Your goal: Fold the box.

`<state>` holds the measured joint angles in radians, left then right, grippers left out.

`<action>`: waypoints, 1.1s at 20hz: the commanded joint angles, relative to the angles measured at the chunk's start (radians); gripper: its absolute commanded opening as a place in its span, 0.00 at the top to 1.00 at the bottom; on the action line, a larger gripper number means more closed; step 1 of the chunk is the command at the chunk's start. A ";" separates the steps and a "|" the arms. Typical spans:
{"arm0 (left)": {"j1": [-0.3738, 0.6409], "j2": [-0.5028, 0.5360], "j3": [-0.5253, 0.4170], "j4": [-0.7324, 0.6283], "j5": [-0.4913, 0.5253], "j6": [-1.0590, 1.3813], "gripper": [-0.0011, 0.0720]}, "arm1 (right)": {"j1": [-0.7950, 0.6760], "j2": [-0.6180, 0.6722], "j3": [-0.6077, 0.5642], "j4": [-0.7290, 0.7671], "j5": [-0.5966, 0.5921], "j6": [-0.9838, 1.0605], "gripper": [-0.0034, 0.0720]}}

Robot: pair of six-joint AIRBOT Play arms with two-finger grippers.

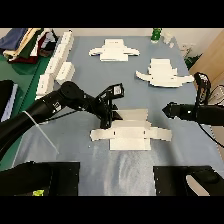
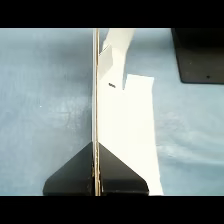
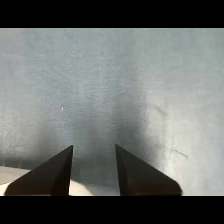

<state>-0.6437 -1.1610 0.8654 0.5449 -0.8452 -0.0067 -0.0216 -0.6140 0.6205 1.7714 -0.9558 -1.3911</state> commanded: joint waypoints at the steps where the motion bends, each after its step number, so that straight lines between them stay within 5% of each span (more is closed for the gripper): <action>1: -0.034 0.026 -0.105 -0.037 0.152 0.135 0.97 | -0.003 -0.002 -0.002 0.013 -0.022 0.030 0.43; 7: -0.034 0.025 -0.242 -0.036 0.236 0.109 0.97 | -0.003 -0.003 -0.002 0.024 -0.021 0.030 0.51; 15: -0.035 0.027 -0.243 -0.030 0.127 0.039 0.97 | -0.002 -0.003 -0.002 0.029 -0.022 0.030 0.51; 22: -0.035 0.027 -0.195 0.013 0.131 -0.064 0.97 | -0.002 -0.003 -0.003 0.031 -0.023 0.029 0.51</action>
<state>-0.6796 -1.1347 0.6434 0.5472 -0.7120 -0.0307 -0.0246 -0.6163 0.6182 1.8015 -0.9779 -1.3613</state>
